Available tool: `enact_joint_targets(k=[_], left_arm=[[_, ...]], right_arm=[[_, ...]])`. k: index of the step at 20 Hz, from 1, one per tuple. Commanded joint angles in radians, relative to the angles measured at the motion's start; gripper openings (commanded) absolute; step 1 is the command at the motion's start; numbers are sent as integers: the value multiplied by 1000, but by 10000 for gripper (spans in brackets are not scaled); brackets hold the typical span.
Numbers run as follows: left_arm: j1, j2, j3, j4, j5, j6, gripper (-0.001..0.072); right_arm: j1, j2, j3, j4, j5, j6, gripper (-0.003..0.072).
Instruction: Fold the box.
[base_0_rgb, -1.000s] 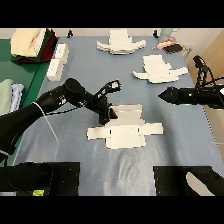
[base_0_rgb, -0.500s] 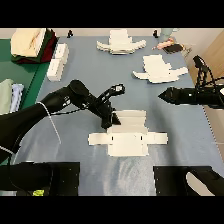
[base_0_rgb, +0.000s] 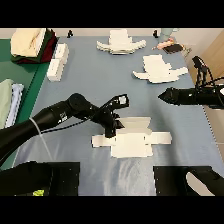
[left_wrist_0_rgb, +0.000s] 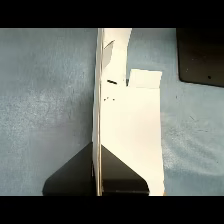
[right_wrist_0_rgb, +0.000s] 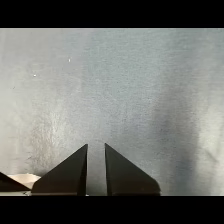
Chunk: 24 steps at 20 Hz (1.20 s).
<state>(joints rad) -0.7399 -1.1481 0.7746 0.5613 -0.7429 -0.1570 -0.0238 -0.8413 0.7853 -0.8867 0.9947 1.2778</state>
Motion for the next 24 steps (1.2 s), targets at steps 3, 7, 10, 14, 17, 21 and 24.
enact_joint_targets(k=[3, 7, 10, 14, 17, 21, 24], left_arm=[[-76, 65, -99, 71, 133, 3, 16], [-83, 64, -163, 71, 206, -9, 16], [-84, 64, -179, 71, 200, -31, 16], [-109, 78, -178, 72, 183, -43, 16], [-151, 107, -179, 72, 182, -50, 16], [-164, 109, -187, 73, 178, -99, 17], [-164, 109, -194, 73, 180, -99, 20]], right_arm=[[1, -1, 1, 1, 2, -3, 161], [1, -1, 1, 2, 2, -3, 161], [1, -1, 1, 2, 2, -3, 161], [1, -1, 1, 2, 2, -3, 161], [1, -1, 1, 1, 0, -4, 161], [1, -1, 1, 2, 0, -4, 161], [1, -1, 1, 2, 3, -4, 161]])
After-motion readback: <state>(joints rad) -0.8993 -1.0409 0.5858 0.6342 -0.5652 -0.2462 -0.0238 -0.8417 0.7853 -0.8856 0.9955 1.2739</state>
